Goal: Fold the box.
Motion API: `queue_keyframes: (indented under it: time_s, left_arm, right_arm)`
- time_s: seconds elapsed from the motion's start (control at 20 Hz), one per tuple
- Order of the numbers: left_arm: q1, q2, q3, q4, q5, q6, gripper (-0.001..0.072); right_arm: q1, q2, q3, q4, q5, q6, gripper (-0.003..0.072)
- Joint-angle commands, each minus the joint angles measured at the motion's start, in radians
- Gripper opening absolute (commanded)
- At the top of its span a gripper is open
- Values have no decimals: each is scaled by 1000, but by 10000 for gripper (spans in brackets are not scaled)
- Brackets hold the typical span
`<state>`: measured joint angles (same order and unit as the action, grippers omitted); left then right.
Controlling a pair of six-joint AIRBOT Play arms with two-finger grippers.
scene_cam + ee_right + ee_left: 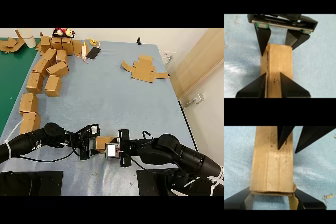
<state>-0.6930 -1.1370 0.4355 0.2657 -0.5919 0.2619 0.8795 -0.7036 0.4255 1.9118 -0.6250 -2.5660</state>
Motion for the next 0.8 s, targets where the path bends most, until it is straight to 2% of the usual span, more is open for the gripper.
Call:
queue_keyframes:
  time_s: [0.0,0.15,0.25,0.35,0.45,0.55,0.6,0.75]
  left_arm:
    - [1,0,0,0,1,0,523]
    - [1,0,0,0,1,0,523]
    - [1,0,0,0,1,0,524]
    - [1,0,0,0,1,0,523]
    - [1,0,0,0,1,0,524]
    - [1,0,0,0,1,0,523]
    - [1,0,0,0,1,0,523]
    - [1,0,0,0,1,0,523]
  right_arm:
    - [1,48,24,101,-92,123,261]
    - [1,151,48,169,-269,605,258]
    - [1,171,24,182,-307,978,2]
    - [1,164,-40,296,-288,1066,1]
    - [1,154,-135,483,-183,1066,1]
    - [1,154,-218,669,-6,1066,1]
    - [1,154,-237,716,86,1066,1]
    - [1,154,-238,725,276,1066,1]
